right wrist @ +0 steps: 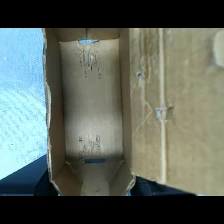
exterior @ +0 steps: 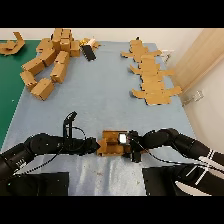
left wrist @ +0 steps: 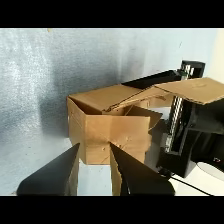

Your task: Fold the box.

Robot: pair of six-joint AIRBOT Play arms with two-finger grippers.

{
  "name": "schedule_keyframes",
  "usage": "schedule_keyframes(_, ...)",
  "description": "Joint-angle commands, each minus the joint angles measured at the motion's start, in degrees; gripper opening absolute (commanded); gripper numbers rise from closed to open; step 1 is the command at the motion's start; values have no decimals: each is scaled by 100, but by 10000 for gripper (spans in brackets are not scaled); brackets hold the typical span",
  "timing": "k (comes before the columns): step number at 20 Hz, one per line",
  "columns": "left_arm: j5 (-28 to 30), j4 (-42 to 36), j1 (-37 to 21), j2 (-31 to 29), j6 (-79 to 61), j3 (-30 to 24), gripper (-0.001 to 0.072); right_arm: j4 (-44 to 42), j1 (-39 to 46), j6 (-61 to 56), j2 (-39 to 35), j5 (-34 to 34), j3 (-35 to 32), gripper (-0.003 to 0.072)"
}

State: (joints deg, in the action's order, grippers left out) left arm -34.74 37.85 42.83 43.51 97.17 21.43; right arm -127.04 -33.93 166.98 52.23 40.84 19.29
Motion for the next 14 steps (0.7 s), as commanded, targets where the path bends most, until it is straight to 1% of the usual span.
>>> schedule_keyframes(1, -31, -254, 7, 101, -221, 4, 307, 0, -2, 0, -4, -2, 4, 507)
schedule_keyframes(4, 59, -356, 4, 240, -223, 4, 306, 0, -2, 0, -4, 0, 4, 507)
schedule_keyframes(6, 278, -361, 2, 249, -219, 4, 305, 0, -2, 0, -4, 0, 4, 507)
schedule_keyframes(11, 153, -382, 7, 258, -317, 7, 308, 0, -2, 0, -4, 0, 4, 507)
schedule_keyframes(12, 92, -380, 7, 258, -409, 7, 334, 0, -2, 0, -4, -2, 4, 507)
schedule_keyframes(13, 28, -376, 15, 258, -472, 15, 407, 0, -2, 0, -4, -2, 4, 507)
schedule_keyframes(14, 28, -343, 59, 258, -476, 46, 455, 0, -2, 0, -4, 0, 4, 507)
